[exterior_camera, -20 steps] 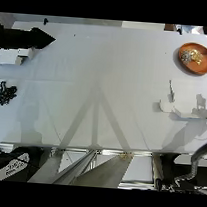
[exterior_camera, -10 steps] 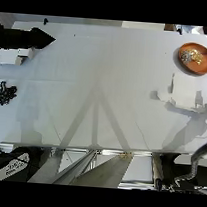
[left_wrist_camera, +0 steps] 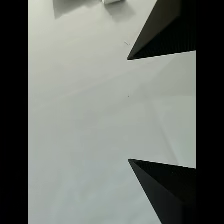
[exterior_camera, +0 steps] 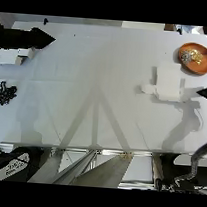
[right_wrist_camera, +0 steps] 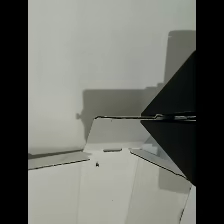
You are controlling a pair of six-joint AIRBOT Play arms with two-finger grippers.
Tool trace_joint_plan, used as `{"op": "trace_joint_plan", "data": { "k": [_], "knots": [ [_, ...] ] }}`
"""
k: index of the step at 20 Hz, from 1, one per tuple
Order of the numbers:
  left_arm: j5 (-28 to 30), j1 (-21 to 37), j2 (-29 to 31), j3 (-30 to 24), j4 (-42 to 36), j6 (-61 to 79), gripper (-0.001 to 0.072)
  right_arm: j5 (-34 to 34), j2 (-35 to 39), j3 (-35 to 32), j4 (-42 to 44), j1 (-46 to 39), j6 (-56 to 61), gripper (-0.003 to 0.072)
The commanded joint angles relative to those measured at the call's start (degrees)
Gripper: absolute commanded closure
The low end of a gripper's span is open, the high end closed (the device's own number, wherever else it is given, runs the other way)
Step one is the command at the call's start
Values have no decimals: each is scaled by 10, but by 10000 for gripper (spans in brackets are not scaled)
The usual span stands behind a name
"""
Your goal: Fold the box and place the chain.
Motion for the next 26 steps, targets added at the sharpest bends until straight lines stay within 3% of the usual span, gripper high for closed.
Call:
{"op": "trace_joint_plan", "data": {
  "k": [1, 5, 15, 19, 22, 26],
  "knots": [
    [0, 0, 0, 1, 0, 0, 9, 13, 0, 0, 70, 68, -26, 673],
    [0, 0, 0, 1, 0, 0, 9, 12, 0, 0, 165, 171, -80, 673],
    [0, 0, 0, 1, 0, 0, 9, -84, -39, -2, 385, 415, -188, 674],
    [0, 0, 0, 1, 0, 0, 9, -164, -39, -25, 434, 450, -256, 674],
    [0, 0, 0, 1, 0, 0, 9, -209, -39, -78, 480, 459, -325, 674],
    [0, 0, 0, 1, 0, 0, 9, -287, -39, -146, 482, 458, -381, 674]
  ]
}}
